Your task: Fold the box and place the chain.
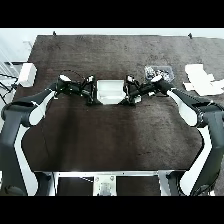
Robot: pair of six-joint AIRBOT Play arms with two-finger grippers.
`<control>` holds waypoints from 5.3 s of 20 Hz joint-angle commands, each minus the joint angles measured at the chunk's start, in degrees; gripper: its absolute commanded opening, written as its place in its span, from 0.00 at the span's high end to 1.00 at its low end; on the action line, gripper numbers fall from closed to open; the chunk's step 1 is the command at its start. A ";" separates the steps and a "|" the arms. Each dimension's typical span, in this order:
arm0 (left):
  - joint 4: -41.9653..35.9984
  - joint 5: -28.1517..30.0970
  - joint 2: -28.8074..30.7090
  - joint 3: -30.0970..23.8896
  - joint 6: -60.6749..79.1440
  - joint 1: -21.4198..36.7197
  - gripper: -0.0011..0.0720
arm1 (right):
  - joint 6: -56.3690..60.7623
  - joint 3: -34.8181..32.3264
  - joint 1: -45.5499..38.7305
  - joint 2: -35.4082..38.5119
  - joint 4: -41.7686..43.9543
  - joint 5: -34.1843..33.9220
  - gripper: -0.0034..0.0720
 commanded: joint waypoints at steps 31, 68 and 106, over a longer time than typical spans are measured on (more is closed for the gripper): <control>-0.09 0.04 -0.02 0.00 -0.02 -0.02 0.26 | 3.37 0.07 -1.49 0.63 -1.40 -0.02 0.00; -0.09 0.13 -0.02 0.00 -0.02 -0.02 0.26 | 18.40 -2.82 -1.70 5.81 9.25 -14.08 0.94; -0.09 0.17 -0.02 0.00 -0.02 -0.02 0.26 | 13.14 -8.31 5.05 14.32 -15.23 -11.76 0.70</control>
